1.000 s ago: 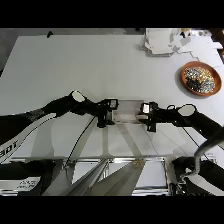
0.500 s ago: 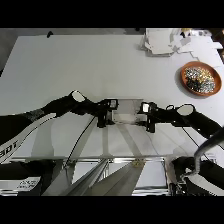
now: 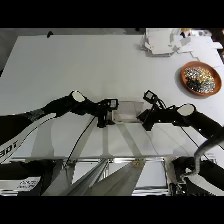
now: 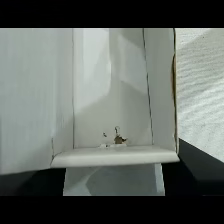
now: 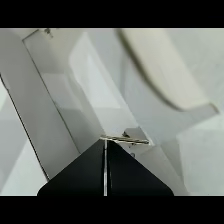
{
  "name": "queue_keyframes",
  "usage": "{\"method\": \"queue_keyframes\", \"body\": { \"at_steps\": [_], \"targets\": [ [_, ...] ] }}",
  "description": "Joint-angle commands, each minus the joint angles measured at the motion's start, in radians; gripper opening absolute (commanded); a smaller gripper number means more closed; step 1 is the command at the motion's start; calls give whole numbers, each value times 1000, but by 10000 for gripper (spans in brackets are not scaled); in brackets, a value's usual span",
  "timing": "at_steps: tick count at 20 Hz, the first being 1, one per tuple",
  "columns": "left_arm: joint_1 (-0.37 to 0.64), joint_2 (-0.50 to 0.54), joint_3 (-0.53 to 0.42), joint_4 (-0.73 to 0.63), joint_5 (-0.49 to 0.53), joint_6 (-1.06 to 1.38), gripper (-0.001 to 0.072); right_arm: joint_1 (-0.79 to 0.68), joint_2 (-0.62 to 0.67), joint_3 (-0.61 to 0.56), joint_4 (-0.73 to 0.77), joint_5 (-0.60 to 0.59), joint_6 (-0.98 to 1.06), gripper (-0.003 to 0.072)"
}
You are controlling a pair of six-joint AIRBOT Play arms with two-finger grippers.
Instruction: Fold the box and place the chain.
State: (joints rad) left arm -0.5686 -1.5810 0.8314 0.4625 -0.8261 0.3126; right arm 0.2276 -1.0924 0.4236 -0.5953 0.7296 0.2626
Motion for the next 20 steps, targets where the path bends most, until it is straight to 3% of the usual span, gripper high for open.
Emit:
{"method": "queue_keyframes", "body": {
  "at_steps": [1,5,10,15,20],
  "targets": [
    [0,0,0,1,0,1,253,-18,100,4,-172,6,290,17],
    [0,0,0,1,0,1,253,-108,327,5,-456,47,599,17],
    [0,0,0,1,0,1,253,-253,554,4,-688,129,944,17],
    [0,0,0,1,0,1,253,-332,445,4,-664,206,1054,17],
    [0,0,0,1,0,1,253,-332,192,4,-420,212,995,17]
  ]
}}
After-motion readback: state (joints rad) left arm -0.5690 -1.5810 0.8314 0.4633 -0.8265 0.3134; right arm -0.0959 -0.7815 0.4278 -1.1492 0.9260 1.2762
